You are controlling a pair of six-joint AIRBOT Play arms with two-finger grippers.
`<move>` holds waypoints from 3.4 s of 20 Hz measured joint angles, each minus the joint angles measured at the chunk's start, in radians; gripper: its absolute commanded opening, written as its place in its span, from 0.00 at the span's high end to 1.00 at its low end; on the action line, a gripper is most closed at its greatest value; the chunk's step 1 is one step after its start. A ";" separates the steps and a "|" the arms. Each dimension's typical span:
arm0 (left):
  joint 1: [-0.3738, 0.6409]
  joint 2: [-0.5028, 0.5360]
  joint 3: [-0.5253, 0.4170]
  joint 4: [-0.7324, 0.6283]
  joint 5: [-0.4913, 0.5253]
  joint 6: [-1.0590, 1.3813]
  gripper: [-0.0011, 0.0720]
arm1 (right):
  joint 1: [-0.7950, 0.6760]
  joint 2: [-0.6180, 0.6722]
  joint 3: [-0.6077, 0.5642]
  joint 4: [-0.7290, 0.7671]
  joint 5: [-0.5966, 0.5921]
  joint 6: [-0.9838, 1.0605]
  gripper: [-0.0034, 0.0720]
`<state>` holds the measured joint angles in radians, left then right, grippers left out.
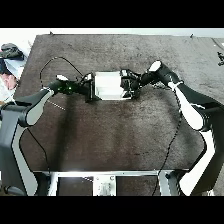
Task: Fold the box and place the chain.
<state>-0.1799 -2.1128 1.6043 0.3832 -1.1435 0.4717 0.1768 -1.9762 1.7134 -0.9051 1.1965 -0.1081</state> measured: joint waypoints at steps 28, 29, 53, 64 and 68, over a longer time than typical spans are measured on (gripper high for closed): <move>0.001 0.000 0.000 -0.001 0.001 0.000 0.34 | 0.025 -0.052 0.000 0.167 -0.061 -0.003 0.40; 0.001 0.000 0.000 -0.001 0.001 0.000 0.34 | 0.025 -0.053 0.000 0.168 -0.060 -0.004 0.40; 0.000 0.000 0.000 -0.002 0.002 0.000 0.34 | -0.025 -0.013 0.000 0.049 -0.055 0.274 0.67; 0.000 0.000 0.000 -0.002 0.000 0.000 0.34 | -0.189 0.108 0.000 -0.005 -0.039 0.992 0.93; 0.000 0.000 0.000 -0.002 -0.001 0.000 0.34 | -0.229 0.070 0.000 -0.008 0.035 1.131 0.93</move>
<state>-0.1795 -2.1128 1.6043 0.3817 -1.1442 0.4717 -0.0521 -1.9060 1.7134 -0.9127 1.2312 1.0225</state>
